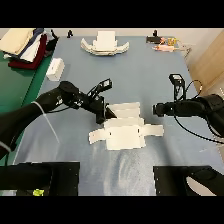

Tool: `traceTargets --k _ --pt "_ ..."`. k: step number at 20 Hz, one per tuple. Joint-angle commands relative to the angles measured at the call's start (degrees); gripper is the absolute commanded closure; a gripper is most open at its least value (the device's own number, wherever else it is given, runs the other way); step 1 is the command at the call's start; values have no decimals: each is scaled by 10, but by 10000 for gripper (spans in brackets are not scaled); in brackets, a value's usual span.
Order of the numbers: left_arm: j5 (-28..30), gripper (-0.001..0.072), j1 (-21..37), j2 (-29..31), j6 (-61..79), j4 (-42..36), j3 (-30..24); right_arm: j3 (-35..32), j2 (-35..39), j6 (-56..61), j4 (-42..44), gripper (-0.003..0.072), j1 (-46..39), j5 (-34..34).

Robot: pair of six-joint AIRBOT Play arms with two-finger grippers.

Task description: Fold the box.

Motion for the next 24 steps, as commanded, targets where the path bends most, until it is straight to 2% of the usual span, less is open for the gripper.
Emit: traceTargets --k 1,5,12,24 --pt "145 704 -37 93 57 -10 -88 11 6 31 1 431 0 31" --pt "215 703 -81 147 65 -10 -144 11 5 41 5 431 0 50" --pt "311 704 -159 151 99 -7 -164 10 5 41 5 431 0 53" --pt "311 702 -166 150 110 -5 -172 9 4 41 16 431 0 54"
